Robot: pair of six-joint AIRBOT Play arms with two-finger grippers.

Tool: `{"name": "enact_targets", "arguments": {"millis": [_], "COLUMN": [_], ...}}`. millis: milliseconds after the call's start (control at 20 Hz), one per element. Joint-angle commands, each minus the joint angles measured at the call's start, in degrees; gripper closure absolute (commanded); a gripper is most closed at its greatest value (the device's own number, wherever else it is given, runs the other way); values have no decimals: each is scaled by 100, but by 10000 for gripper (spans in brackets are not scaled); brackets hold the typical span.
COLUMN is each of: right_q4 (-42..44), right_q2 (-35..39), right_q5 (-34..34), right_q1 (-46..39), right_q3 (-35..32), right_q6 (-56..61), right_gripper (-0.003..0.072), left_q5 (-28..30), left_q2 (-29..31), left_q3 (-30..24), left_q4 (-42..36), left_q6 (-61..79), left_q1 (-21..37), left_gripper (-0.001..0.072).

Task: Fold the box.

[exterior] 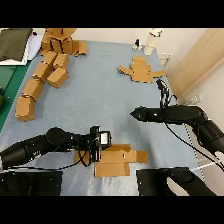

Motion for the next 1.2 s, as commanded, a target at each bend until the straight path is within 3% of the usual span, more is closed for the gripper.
{"name": "enact_targets", "arguments": {"millis": [0, 250, 1150], "right_q4": [13, 31, 48], "right_q2": [4, 4, 4], "right_q5": [52, 59, 146], "right_q1": [4, 4, 4], "right_q3": [-2, -2, -2], "right_q6": [2, 2, 2], "right_gripper": [682, 682, 682], "left_q5": [-431, 490, 111], "left_q2": [-131, -175, -387], "left_q3": [44, 57, -157], "left_q4": [-199, -197, -424], "left_q6": [402, 782, 595], "left_q1": [293, 319, 306], "left_gripper": [698, 698, 698]}}
